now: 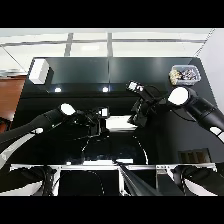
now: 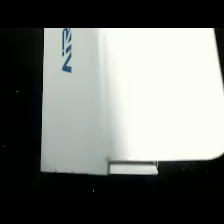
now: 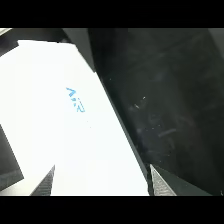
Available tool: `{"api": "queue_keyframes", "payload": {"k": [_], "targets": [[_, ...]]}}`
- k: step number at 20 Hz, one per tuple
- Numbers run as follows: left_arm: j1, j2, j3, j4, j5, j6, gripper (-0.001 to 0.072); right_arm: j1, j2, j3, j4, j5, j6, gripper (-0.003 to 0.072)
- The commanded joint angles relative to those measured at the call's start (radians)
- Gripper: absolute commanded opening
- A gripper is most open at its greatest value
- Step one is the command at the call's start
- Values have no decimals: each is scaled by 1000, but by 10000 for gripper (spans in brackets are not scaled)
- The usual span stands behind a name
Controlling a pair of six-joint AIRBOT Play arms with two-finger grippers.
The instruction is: Fold the box and place the chain.
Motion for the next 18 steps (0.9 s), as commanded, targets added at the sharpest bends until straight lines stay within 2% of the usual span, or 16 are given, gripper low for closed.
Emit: {"api": "queue_keyframes", "payload": {"k": [1, 4, 10, 11, 12, 15, 16, 17, 18], "targets": [[0, 0, -1, 0, 0, 0, 464, 3, -22, -1, -2, 29, -82, 684], [0, 0, -1, 0, 0, 0, 464, 3, -42, -1, -2, 24, -155, 661], [0, 0, -1, 0, 0, 0, 464, 3, -43, 0, 1, 27, -156, 653], [0, 0, -1, 0, -1, 0, 464, 3, -43, 0, 2, 27, -156, 599], [0, 0, -1, 0, 0, 0, 464, 3, -43, 0, 2, 27, -148, 448], [0, 0, -1, 0, 0, 0, 464, 3, -43, 0, 3, 27, -144, 416], [0, 0, -1, 0, 0, 0, 464, 3, -43, 0, 3, 27, -144, 316], [0, 0, -1, 0, 0, 0, 464, 3, -43, 0, 3, 26, -144, 249], [0, 0, -1, 0, 0, 0, 464, 3, -43, 0, 3, 23, -144, 248]]}}
